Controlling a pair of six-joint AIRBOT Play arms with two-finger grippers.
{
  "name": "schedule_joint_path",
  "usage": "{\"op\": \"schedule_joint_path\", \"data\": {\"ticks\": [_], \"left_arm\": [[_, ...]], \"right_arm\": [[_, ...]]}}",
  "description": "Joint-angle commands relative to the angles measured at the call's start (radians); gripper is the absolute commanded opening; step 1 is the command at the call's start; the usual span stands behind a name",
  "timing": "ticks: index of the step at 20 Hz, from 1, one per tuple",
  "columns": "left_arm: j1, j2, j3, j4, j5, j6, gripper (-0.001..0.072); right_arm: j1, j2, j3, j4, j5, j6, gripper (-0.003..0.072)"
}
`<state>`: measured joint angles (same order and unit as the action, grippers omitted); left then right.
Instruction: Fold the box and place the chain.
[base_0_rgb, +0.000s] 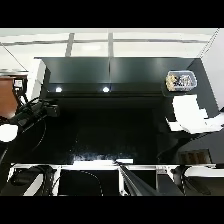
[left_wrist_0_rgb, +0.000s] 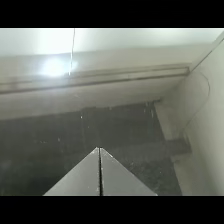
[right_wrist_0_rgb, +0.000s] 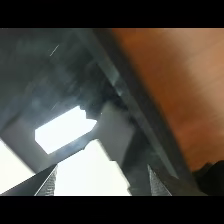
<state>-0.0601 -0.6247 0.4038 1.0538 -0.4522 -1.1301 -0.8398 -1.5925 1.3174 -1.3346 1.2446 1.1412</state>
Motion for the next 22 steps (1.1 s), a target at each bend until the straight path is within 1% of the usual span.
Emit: {"op": "schedule_joint_path", "data": {"ticks": [1,2,3,4,6,8,9,12,14,15,16,19,22], "left_arm": [[-0.001,-0.019,0.000,-0.003,-0.005,-0.001,0.0029],[0.000,-0.019,0.000,-0.018,-0.004,0.000,0.0029],[-0.001,-0.019,0.000,-0.023,-0.004,0.000,0.0029],[0.000,-0.019,0.000,-0.023,-0.005,0.000,0.0029],[0.000,-0.019,0.000,-0.023,-0.005,0.000,0.0029],[0.000,-0.019,0.000,-0.024,-0.005,-0.001,0.0029],[-0.001,-0.019,0.000,-0.024,-0.005,-0.002,0.0029],[0.000,-0.019,0.000,-0.023,-0.016,-0.002,0.0029],[0.000,-0.019,0.000,-0.023,-0.031,-0.002,0.0029],[0.000,-0.019,0.000,-0.024,-0.035,-0.002,0.0029],[0.000,-0.019,0.000,-0.024,-0.043,-0.002,0.0029],[0.000,-0.019,0.000,-0.024,-0.089,-0.002,0.0029],[-0.001,-0.019,0.000,-0.028,-0.139,-0.002,0.0029]], "right_arm": [[0.026,-0.075,0.024,-0.002,0.105,-0.179,0.0635],[0.034,-0.076,0.024,-0.001,0.101,-0.238,0.0621],[0.039,-0.075,0.027,-0.002,0.100,-0.265,0.0478],[0.040,-0.074,0.027,-0.001,0.094,-0.267,0.0417],[0.039,-0.073,0.027,-0.002,0.105,-0.263,0.0070],[0.034,-0.072,0.027,0.008,0.142,-0.233,0.0061],[0.029,-0.072,0.027,0.036,0.171,-0.233,0.0061],[0.018,-0.062,0.025,0.171,0.248,-0.233,0.0059],[0.019,-0.031,0.005,0.280,0.270,-0.235,0.0059],[0.019,-0.007,-0.018,0.336,0.270,-0.241,0.0049],[0.023,0.019,-0.047,0.382,0.272,-0.244,0.0016],[0.058,0.108,-0.150,0.469,0.269,-0.254,0.0016],[0.146,0.219,-0.281,0.544,0.260,-0.257,0.0016]]}}
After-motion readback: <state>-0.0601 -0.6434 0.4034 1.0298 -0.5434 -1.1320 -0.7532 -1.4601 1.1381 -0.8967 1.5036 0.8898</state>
